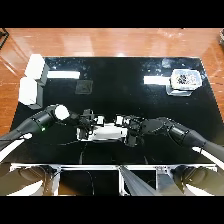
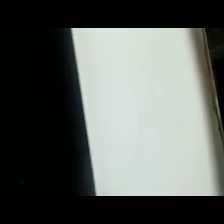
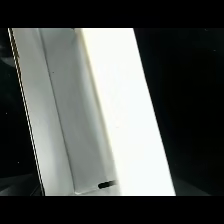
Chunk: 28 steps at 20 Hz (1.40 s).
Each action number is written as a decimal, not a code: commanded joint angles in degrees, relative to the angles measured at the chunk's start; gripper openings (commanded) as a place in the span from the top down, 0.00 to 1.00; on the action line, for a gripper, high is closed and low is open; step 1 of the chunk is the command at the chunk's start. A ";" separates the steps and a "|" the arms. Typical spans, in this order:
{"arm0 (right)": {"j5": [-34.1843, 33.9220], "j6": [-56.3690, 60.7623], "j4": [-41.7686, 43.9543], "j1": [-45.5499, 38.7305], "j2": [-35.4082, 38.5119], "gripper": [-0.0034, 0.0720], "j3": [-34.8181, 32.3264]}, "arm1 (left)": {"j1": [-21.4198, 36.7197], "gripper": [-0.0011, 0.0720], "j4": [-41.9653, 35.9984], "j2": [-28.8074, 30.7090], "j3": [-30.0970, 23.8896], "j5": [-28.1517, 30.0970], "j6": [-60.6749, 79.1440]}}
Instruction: Fold the box and place the chain.
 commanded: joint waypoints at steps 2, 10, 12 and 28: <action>-0.39 0.00 -0.02 0.61 -0.17 0.03 0.07 | -0.02 0.96 0.07 -0.20 0.02 3.48 0.83; 0.44 0.00 0.44 0.83 -1.27 0.02 0.07 | -0.02 0.96 0.04 -0.74 0.04 3.02 1.22; 3.17 0.00 0.42 1.40 -1.31 0.03 0.07 | -0.02 0.96 0.04 -0.74 0.04 1.77 1.18; 2.29 0.00 -0.02 1.44 -4.02 0.03 0.04 | -0.02 0.96 0.07 -0.72 0.04 -0.42 -0.07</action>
